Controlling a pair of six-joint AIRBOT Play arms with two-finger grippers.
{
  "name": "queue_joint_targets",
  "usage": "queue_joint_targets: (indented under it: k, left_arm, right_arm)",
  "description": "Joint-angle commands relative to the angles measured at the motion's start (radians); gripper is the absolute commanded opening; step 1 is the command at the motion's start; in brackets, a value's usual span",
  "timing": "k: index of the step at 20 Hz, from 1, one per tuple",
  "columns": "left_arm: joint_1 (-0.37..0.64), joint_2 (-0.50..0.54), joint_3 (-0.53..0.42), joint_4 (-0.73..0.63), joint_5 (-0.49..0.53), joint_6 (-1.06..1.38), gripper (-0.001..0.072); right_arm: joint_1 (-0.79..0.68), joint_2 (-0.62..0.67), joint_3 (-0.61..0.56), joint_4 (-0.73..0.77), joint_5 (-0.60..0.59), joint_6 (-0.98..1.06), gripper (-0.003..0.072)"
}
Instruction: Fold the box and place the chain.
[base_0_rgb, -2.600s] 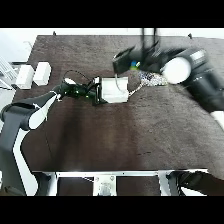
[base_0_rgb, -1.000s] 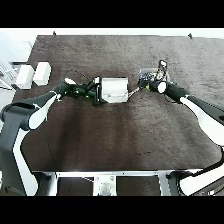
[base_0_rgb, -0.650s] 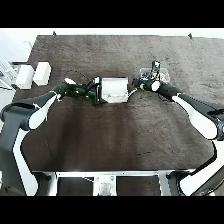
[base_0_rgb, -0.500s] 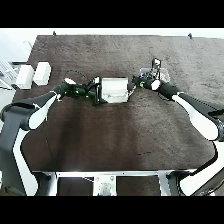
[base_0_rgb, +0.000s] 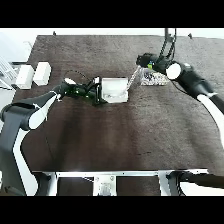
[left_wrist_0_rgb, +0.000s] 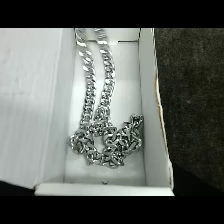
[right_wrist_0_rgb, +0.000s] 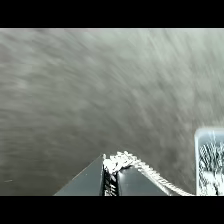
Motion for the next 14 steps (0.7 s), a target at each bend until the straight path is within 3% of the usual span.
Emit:
queue_joint_targets:
  k: [1,7,14]
  left_arm:
    - [0.001,0.000,0.000,0.000,0.000,0.000,0.0279]
    - [0.000,0.000,0.000,0.000,0.000,0.000,0.0279]
    - [0.000,0.000,0.000,0.000,0.000,0.000,0.0279]
  right_arm:
    - [0.059,0.158,0.001,-0.099,0.043,0.000,0.0000]
    - [0.171,0.301,0.001,-0.150,0.043,0.003,0.0000]
    - [0.298,0.312,0.001,-0.150,0.032,0.003,0.0000]
